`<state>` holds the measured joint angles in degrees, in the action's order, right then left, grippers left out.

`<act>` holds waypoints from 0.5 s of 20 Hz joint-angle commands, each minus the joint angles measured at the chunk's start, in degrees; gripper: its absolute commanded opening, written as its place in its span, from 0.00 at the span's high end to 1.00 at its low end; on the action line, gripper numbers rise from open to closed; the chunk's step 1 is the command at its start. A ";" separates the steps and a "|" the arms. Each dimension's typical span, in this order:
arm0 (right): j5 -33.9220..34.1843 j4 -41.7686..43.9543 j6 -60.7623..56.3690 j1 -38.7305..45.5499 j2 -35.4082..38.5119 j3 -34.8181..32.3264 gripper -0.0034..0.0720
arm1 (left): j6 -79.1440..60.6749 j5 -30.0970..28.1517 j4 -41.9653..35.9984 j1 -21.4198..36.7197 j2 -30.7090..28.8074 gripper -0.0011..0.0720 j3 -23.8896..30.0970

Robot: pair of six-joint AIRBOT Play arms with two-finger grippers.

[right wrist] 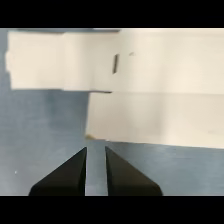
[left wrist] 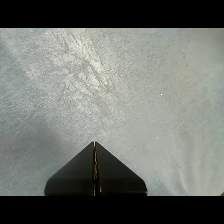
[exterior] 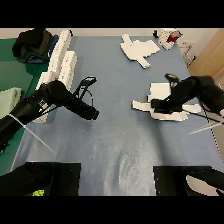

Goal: Fold the box.

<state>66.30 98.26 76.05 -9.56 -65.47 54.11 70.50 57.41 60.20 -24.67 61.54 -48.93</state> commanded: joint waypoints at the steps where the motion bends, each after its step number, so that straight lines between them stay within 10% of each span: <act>1: 3.91 -2.84 6.16 15.78 -2.08 6.58 0.66 | -0.02 -0.02 0.02 0.00 -0.02 0.97 0.00; 2: 3.87 -2.36 9.11 21.31 -3.74 8.83 0.53 | 0.00 -0.07 0.02 0.00 -0.04 0.97 0.00; 10: 13.31 14.93 29.70 49.70 -26.16 27.45 0.53 | 0.00 -3.43 -1.07 0.00 -0.02 0.97 0.00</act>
<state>73.87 107.07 97.80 32.25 -83.92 75.13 70.50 54.92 59.81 -24.67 61.54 -48.93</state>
